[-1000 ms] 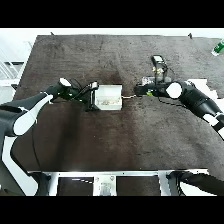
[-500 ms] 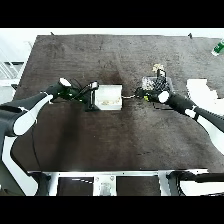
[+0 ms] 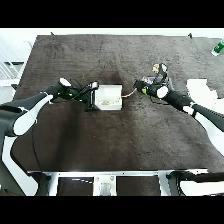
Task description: Fold the box and place the chain.
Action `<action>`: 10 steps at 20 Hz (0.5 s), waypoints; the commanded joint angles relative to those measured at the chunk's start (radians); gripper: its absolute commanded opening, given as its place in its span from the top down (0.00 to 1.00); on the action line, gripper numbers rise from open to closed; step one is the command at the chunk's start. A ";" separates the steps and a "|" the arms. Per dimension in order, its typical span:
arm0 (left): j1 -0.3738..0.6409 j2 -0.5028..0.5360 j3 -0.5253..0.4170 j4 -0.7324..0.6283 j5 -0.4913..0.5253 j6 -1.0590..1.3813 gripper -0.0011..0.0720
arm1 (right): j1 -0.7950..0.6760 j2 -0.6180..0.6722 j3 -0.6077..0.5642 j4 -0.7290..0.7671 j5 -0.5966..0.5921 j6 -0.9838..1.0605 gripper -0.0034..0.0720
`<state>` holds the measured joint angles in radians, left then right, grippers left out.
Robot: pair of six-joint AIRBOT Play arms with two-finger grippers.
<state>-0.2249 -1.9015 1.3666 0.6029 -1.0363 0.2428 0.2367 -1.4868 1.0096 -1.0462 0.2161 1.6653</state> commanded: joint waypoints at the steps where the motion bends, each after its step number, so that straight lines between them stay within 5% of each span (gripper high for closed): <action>1: 0.000 0.000 0.000 0.000 0.001 0.000 0.25 | 0.051 0.203 -0.005 0.006 0.126 -0.143 0.94; 6: 0.000 0.000 0.000 0.000 0.000 0.000 0.25 | 0.211 0.481 -0.001 0.006 0.159 -0.193 0.94; 10: 0.000 0.000 0.000 0.000 0.000 0.000 0.25 | 0.360 0.512 0.019 0.011 0.122 -0.181 0.94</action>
<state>-0.2249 -1.9015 1.3666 0.6029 -1.0359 0.2428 0.4988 -1.0225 1.0191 -1.0389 0.3588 1.4902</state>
